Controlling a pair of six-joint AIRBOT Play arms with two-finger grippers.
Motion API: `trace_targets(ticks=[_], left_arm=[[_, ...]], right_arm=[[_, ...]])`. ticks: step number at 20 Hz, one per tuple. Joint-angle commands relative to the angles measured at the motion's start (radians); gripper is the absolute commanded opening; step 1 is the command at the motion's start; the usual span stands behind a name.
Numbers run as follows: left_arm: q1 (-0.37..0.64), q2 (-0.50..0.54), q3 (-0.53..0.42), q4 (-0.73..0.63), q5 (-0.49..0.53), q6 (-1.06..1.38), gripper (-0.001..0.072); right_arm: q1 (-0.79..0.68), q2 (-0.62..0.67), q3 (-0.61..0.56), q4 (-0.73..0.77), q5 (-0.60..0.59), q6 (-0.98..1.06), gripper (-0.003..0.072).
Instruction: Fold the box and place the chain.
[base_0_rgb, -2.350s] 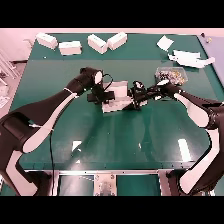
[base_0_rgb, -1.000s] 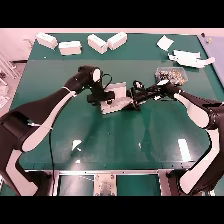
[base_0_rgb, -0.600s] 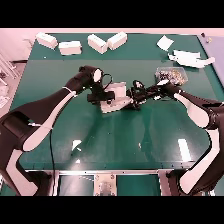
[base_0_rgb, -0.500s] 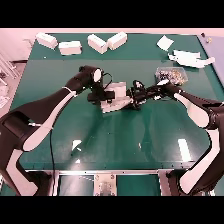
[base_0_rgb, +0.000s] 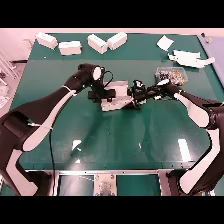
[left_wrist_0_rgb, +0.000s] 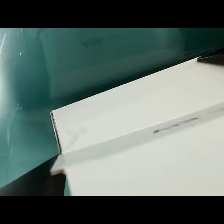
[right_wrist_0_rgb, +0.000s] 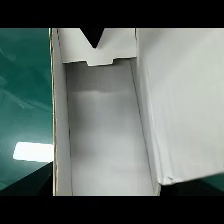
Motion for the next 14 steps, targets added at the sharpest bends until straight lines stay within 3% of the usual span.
trace_targets(ticks=[1,14], left_arm=[[0.008,-0.001,0.002,0.036,-0.033,-0.011,0.05],[0.042,-0.01,-0.026,0.008,-0.072,-0.016,0.0499]], right_arm=[[0.001,0.0,0.0,-0.002,0.003,-0.002,0.0547],[0.001,0.0,0.0,-0.002,0.003,-0.002,0.0548]])
